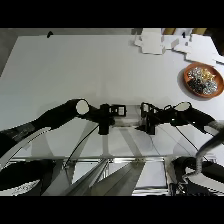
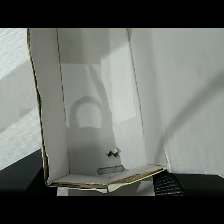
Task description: Fold the box and place the chain.
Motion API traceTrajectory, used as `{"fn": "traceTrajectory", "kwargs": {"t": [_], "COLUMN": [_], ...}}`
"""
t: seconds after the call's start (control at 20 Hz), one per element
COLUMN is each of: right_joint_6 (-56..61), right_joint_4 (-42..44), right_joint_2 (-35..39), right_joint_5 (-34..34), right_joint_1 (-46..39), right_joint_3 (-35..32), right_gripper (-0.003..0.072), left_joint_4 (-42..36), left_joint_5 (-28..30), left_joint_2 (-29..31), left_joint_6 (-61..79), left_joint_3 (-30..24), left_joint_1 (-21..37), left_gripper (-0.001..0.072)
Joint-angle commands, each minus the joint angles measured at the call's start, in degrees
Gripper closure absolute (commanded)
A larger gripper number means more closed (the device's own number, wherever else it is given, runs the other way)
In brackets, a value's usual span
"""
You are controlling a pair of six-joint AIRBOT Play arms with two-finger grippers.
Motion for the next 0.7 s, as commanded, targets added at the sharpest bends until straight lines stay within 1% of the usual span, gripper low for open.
{"fn": "traceTrajectory", "kwargs": {"t": [0.0,0.15,0.35,0.45,0.55,0.65], "right_joint_6": [0.0,0.0,0.0,0.0,0.0,0.0], "right_joint_4": [0.0,0.0,0.0,0.0,0.0,0.0], "right_joint_2": [0.0,0.0,0.0,0.0,0.0,0.0], "right_joint_5": [0.0,0.0,0.0,0.0,0.0,0.0], "right_joint_1": [0.0,0.0,0.0,0.0,0.0,0.0], "right_joint_3": [0.0,0.0,0.0,0.0,0.0,0.0], "right_gripper": [0.0277,0.0277,0.0277,0.0277,0.0277,0.0277], "left_joint_4": [3.1,10.7,15.1,17.6,22.7,26.4], "left_joint_5": [-3.2,-5.0,-8.9,-9.8,-10.2,-10.8], "left_joint_2": [3.3,7.0,12.4,15.1,16.3,16.1], "left_joint_6": [-5.8,-20.6,-42.6,-57.6,-73.5,-81.2], "left_joint_3": [0.0,0.0,0.0,0.0,0.0,-0.2], "left_joint_1": [0.1,0.3,3.4,5.2,7.1,8.6], "left_gripper": [0.0708,0.0707,0.0707,0.0708,0.0708,0.0708]}}
